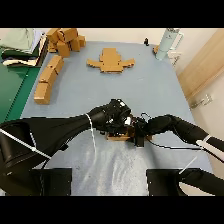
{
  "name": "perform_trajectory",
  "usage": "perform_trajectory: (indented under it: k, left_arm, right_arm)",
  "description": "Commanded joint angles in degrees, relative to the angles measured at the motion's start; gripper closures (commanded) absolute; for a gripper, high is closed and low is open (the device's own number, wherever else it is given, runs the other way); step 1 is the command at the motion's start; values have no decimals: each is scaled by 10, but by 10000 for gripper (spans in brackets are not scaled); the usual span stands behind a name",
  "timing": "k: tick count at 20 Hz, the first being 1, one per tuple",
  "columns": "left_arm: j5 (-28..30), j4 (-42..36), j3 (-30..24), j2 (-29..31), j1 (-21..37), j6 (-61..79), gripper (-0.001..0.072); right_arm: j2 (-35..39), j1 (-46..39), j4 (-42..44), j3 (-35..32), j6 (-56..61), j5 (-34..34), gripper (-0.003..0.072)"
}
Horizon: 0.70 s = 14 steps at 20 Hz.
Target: Fold the box.
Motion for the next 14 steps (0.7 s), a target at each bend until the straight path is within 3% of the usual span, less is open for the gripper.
perform_trajectory:
  k: [1,4,7,8,14]
  left_arm:
    - [-16,7,9,0,3,-1,222]
    - [-16,9,9,0,3,-2,237]
    - [-12,11,9,-1,2,-2,606]
    - [-9,12,9,-1,2,-2,694]
    - [-10,11,9,-1,2,-4,693]
  right_arm:
    - [0,0,-2,0,0,-2,126]
    - [0,0,-2,0,0,-2,126]
    - [0,0,-2,0,0,-2,126]
    - [0,0,-2,0,0,-2,126]
    - [0,0,-2,0,0,-2,126]
